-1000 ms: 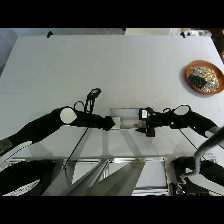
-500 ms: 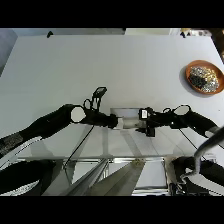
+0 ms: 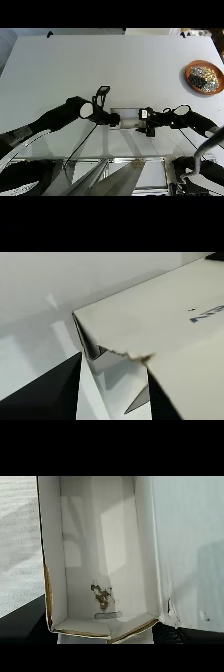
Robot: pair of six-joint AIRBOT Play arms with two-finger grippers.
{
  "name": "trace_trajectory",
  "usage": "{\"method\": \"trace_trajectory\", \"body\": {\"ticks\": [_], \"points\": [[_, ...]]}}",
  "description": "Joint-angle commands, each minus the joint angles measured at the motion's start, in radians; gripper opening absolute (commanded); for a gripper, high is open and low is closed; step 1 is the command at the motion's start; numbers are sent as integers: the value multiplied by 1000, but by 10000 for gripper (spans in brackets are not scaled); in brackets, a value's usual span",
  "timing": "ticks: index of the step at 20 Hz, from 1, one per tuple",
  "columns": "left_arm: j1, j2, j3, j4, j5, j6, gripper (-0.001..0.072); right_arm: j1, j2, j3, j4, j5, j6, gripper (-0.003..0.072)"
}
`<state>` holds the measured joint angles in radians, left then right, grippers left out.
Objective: Fold the box and place the chain.
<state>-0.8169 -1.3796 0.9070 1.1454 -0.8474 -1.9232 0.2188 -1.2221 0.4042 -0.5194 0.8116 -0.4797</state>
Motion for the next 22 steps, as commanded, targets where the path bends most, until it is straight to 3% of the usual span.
{"method": "trace_trajectory", "body": {"ticks": [1, 4, 9, 13, 18, 21, 22], "points": [[-22, -74, 89, 85, -125, -127, 444, 0, 0, 0, 0, 0, 0, 457], [-37, -104, 138, 87, -142, -206, 384, 0, 0, 0, 0, 0, 0, 457], [-63, -155, 220, 114, -247, -343, 379, 0, 0, 0, 0, 0, 0, 457], [-92, -209, 281, 187, -344, -466, 331, 0, 0, 0, 0, 0, 0, 457], [-109, -237, 281, 237, -317, -512, 327, 0, 0, 0, 0, 0, 0, 457], [-109, -237, 281, 262, -311, -513, 201, 0, 0, 0, 0, 0, 0, 457], [-109, -237, 281, 262, -304, -515, 202, 0, 0, 0, 0, 0, 0, 457]]}}
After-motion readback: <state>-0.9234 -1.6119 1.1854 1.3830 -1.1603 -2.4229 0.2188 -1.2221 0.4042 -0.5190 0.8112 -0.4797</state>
